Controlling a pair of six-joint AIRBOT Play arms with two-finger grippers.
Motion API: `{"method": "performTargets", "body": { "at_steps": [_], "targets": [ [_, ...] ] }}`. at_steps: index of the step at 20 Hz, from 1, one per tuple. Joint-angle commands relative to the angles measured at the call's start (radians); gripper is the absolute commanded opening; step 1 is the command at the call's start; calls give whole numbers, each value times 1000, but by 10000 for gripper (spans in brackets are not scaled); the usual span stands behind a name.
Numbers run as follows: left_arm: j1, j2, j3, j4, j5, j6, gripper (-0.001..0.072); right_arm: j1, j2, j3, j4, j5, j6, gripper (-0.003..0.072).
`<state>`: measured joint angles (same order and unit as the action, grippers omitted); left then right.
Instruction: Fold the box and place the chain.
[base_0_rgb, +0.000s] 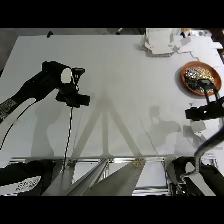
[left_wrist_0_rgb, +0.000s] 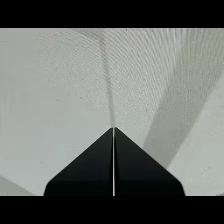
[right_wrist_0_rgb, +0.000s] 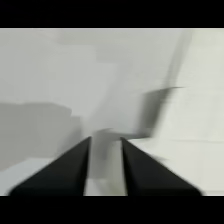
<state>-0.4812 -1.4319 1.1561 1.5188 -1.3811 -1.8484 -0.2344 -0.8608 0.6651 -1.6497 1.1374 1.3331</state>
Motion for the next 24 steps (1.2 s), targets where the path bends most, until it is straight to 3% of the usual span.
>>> {"method": "performTargets", "body": {
  "at_steps": [1, 7, 15, 17, 18, 19, 21, 24],
  "targets": [
    [1, 1, 0, 0, 0, 0, 12, -50, -46, 87, -414, -49, 100, 424],
    [1, 1, 0, 0, 0, 0, 12, -313, -274, 171, -594, 0, 100, 460],
    [1, 1, 0, 0, 0, 0, 12, -360, -469, 183, -675, 21, 108, 437],
    [1, 1, 0, 0, 0, 0, 12, -360, -505, 183, -717, 11, 140, 376],
    [1, 1, 0, 0, 0, 0, 12, -360, -526, 183, -733, 21, 154, 261],
    [1, 1, 0, 0, 0, 0, 12, -360, -547, 183, -738, 31, 161, 236],
    [1, 1, 0, 0, 0, 0, 12, -356, -570, 183, -731, 48, 160, 16],
    [1, 1, 0, 0, 0, 0, 12, -298, -546, 183, -725, 87, 150, 16]
  ]
}}
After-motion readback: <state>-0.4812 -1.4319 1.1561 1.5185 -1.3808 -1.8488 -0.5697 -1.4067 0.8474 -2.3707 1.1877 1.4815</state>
